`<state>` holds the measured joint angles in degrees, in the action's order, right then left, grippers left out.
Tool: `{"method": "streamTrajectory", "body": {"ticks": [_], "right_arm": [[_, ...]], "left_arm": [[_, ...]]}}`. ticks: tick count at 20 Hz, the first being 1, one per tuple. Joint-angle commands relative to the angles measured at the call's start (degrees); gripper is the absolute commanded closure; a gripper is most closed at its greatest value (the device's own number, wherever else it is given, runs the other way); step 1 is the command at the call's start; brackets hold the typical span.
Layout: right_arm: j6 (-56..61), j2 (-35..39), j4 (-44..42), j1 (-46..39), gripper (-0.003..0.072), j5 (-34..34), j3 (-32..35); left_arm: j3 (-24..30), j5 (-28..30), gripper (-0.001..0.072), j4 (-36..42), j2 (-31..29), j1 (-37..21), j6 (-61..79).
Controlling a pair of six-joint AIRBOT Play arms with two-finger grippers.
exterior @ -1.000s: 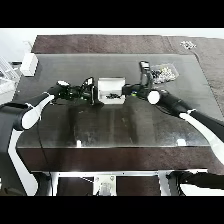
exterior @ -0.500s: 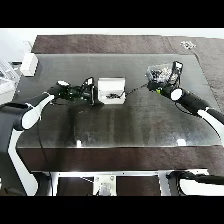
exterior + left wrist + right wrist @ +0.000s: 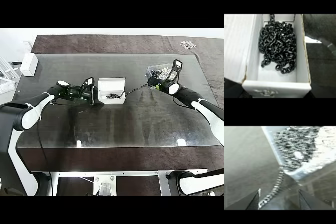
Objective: Fold the box and place the chain.
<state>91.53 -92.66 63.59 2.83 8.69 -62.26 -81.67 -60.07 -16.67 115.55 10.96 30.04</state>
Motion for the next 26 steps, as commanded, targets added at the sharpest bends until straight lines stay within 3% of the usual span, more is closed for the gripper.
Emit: {"method": "streamTrajectory", "body": {"ticks": [1,13,15,18,20,23,26], "right_arm": [[0.0,-3.1,-1.8,0.6,0.0107,5.6,-4.6],[0.0,-10.6,-6.2,0.8,0.0116,6.0,-8.8],[0.0,-12.2,-6.2,0.9,0.0297,6.0,-10.5],[0.0,-12.4,-6.2,1.1,0.0472,6.2,-10.9],[0.0,-12.2,-6.2,1.1,0.0678,6.4,-10.9],[-0.1,-9.6,-6.2,2.2,0.0676,6.4,-10.9],[-4.7,-0.4,-6.0,5.5,0.0677,3.7,-11.0]], "left_arm": [[0.0,0.0,0.0316,0.0,0.0,-0.1,0.0],[0.0,0.0,0.0317,0.0,0.0,-0.1,0.0],[0.0,0.0,0.0317,0.0,0.0,-0.1,0.0],[0.0,0.0,0.0317,0.0,0.0,-0.1,0.0],[0.0,0.0,0.0317,0.0,0.0,-0.1,0.0],[0.0,0.0,0.0316,0.0,0.0,-0.1,0.0],[0.0,0.0,0.0317,0.0,0.0,-0.1,0.0]]}}
